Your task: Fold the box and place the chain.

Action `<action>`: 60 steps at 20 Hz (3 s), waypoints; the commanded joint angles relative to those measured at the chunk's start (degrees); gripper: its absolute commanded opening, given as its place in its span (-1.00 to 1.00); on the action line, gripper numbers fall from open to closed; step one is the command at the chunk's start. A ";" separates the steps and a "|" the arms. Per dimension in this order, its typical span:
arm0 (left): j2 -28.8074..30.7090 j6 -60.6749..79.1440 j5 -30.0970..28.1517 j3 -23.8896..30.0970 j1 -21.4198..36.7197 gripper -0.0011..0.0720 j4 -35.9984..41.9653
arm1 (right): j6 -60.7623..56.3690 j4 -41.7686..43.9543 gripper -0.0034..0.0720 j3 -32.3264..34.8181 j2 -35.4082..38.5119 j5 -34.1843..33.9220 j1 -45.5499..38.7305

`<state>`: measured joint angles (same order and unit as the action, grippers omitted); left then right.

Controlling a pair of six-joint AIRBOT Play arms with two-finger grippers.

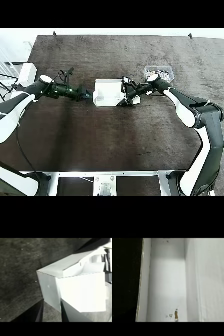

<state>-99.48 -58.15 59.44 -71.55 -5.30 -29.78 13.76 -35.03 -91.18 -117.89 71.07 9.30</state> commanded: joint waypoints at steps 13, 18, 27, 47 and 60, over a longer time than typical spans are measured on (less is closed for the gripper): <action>0.00 -1.40 2.60 -0.70 -1.44 0.00 0.13 | -0.02 0.02 0.35 0.00 0.00 0.02 0.02; 0.00 -8.22 1.90 -3.48 -3.74 0.00 -7.04 | -0.02 0.02 0.35 0.00 0.00 0.02 0.02; 0.00 -17.66 -1.51 -7.74 -8.07 0.01 -15.04 | -0.02 0.02 0.35 0.00 0.00 0.02 0.02; -0.24 -45.07 -2.78 -14.99 -17.29 0.00 -39.65 | -0.02 0.02 0.35 0.02 0.00 0.02 0.02; -2.80 -50.14 -0.26 -18.05 -19.23 0.01 -43.69 | -0.02 0.02 0.35 0.02 0.00 0.02 0.02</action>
<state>-100.97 -107.57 57.06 -87.77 -24.23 -73.01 13.76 -35.05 -91.18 -117.89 71.05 9.30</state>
